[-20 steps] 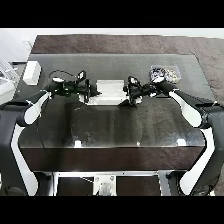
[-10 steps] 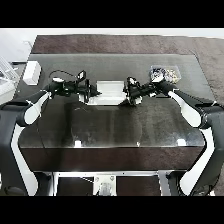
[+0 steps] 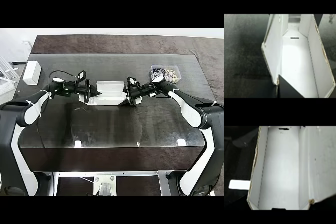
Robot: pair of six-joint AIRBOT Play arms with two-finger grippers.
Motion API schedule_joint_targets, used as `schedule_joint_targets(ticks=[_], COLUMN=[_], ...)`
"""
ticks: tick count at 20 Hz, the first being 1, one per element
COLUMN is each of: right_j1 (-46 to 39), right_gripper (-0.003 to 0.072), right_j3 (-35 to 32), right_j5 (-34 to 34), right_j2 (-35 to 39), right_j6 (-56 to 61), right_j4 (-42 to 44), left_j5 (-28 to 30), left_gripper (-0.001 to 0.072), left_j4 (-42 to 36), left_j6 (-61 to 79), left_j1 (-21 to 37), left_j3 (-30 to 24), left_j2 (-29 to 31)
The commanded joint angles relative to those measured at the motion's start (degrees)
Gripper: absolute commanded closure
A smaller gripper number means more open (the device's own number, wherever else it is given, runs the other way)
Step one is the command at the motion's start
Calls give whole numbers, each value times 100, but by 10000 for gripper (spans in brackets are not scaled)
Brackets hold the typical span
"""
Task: Fold the box and place the chain.
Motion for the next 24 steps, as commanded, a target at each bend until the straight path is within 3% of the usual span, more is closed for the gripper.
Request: schedule_joint_targets(ticks=[1, 16, 17, 18, 24], right_j1=[7, 7, 7, 7, 7], right_gripper=[102, 102, 102, 102, 102], right_j3=[4, 4, 4, 4, 2], right_j5=[7, 7, 7, 7, 7], right_j2=[-2, -2, -2, -2, -2], right_j6=[2, 2, 2, 2, 2], right_j4=[4, 2, 2, 2, 2], left_j5=[2, -9, -9, -11, -400], left_gripper=[689, 687, 524, 262, 240], left_j4=[0, -140, -262, -400, -555], left_j6=[0, -17, -9, -11, -48], left_j1=[0, 0, 0, 2, 13], left_j3=[-2, -2, -2, -2, 164], left_j2=[-2, -2, -2, -2, 31])
